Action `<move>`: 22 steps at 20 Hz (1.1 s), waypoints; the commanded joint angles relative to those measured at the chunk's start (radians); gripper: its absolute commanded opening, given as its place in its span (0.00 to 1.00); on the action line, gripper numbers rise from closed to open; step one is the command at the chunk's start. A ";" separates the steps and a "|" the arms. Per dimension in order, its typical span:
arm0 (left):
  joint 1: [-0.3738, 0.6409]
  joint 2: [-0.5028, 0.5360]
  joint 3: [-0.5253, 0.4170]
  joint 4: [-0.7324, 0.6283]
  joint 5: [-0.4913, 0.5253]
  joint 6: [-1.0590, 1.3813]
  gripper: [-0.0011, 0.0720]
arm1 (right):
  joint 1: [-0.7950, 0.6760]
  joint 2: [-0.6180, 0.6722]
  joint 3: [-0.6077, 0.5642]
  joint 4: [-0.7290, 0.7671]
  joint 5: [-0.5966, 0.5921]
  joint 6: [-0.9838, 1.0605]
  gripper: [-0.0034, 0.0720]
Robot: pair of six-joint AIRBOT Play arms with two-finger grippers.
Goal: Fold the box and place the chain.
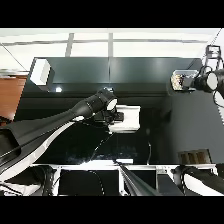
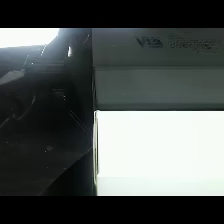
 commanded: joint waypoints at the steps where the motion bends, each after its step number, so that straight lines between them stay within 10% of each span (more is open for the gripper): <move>1: 0.000 0.000 0.001 0.000 0.001 0.000 0.05 | -0.131 -0.202 0.145 0.052 -0.092 -0.017 0.98; 3: 0.000 0.000 0.001 0.000 0.002 0.000 0.05 | -0.135 -0.336 0.297 0.068 -0.023 -0.030 0.76; 8: 0.000 0.000 0.001 0.000 -0.005 0.000 0.05 | -0.134 -0.582 0.567 0.152 0.108 -0.072 0.76; 15: 0.000 0.000 0.001 0.000 -0.006 0.000 0.05 | -0.148 -0.685 0.600 0.211 0.140 -0.073 0.76; 20: 0.000 0.000 0.001 0.000 -0.006 0.000 0.05 | -0.154 -0.690 0.615 0.210 0.160 -0.073 0.10; 22: 0.000 0.000 0.001 0.000 -0.006 0.000 0.05 | -0.161 -0.676 0.653 0.210 0.196 -0.080 0.06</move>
